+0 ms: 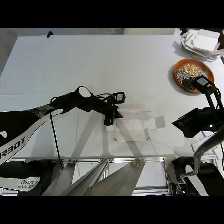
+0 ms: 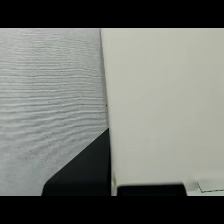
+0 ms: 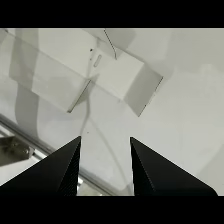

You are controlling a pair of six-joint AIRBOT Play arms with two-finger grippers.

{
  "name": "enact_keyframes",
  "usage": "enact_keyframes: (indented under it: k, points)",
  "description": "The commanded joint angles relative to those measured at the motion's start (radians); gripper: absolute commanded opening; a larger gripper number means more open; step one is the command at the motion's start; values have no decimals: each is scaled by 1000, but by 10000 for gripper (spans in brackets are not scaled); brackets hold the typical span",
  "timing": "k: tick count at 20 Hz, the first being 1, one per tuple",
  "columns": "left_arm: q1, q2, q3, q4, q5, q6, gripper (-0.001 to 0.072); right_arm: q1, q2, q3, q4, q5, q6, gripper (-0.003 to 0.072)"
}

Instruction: Fold the box and place the chain.

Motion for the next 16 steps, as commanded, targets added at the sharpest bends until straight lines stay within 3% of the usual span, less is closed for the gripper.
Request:
enact_keyframes:
  k: [1, 16]
  points:
    - [1, -2, 12, 29, -11, -5, 2, 0, 1, 0, 0, -2, -2, 340]
    - [-1, -35, 12, 29, -5, 48, 10, 0, 1, 0, 0, 10, -2, 340]
